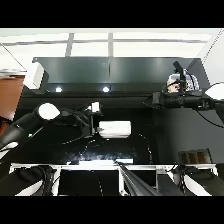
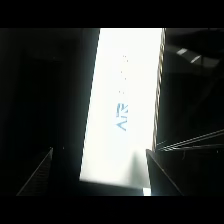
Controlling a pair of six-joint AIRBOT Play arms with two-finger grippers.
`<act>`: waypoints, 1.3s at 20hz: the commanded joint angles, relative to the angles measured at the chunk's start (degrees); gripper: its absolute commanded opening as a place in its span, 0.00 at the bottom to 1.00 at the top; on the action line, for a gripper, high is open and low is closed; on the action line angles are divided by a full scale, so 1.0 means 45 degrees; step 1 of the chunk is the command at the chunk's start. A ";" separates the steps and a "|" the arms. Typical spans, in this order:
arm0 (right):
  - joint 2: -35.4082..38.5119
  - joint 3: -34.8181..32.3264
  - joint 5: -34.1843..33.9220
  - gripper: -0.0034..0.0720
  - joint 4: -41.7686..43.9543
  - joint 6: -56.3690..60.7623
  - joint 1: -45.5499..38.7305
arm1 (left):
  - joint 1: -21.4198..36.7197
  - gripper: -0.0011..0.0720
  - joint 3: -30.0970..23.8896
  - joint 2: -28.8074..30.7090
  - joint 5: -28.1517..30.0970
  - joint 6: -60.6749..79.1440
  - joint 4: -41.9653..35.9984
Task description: Fold the box and place the chain.
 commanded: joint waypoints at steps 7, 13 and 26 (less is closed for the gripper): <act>0.0039 -0.0053 0.0029 0.07 -0.0544 0.0146 -0.0107 | -0.1443 0.99 0.1399 -0.2667 0.0151 -0.0219 -0.1035; 0.0039 -0.0053 -0.0102 0.07 -0.0578 0.0151 -0.0107 | -0.1452 0.99 0.1399 -0.2900 0.0087 -0.0223 -0.1073; 0.0039 -0.0053 -0.0219 0.07 -0.0782 0.0160 -0.0107 | -0.2025 0.41 0.1404 -0.3517 0.0015 -0.3769 0.2657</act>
